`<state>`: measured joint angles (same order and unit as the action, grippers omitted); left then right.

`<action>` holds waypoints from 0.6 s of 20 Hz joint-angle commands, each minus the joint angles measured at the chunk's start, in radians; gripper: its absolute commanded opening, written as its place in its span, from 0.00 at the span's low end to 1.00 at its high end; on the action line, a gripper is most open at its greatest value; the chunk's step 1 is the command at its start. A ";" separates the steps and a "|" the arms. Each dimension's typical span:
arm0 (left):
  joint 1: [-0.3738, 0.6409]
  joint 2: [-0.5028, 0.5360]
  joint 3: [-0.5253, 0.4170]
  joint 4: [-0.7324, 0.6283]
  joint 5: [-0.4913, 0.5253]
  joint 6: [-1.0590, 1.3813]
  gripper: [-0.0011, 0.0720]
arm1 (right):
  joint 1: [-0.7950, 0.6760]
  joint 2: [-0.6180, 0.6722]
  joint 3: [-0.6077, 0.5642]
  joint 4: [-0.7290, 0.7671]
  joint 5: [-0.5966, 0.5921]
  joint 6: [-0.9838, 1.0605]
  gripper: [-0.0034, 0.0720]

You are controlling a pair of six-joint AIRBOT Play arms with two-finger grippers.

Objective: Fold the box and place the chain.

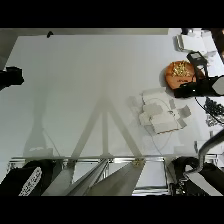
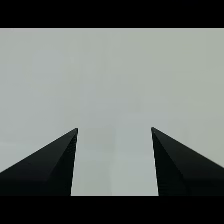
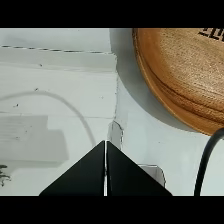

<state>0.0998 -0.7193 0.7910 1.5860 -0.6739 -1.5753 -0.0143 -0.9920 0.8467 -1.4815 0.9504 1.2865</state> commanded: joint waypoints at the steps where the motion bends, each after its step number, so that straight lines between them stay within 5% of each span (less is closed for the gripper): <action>1: 0.001 0.000 0.001 0.000 0.000 0.000 0.70 | -0.001 -0.001 0.001 -0.018 0.041 0.006 0.18; 4: 0.001 0.000 0.001 0.000 0.000 0.000 0.70 | -0.001 -0.014 0.001 -0.196 0.111 0.156 0.50; 7: 0.001 0.000 0.001 0.000 0.000 0.000 0.70 | 0.000 -0.055 0.001 -0.277 0.222 0.146 0.70; 12: 0.001 0.000 0.001 0.000 0.000 0.000 0.70 | 0.000 -0.192 0.001 -0.310 0.267 0.155 0.74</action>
<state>0.0998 -0.7193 0.7910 1.5860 -0.6739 -1.5753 -0.0147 -1.1168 0.8471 -1.7493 1.1667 1.4273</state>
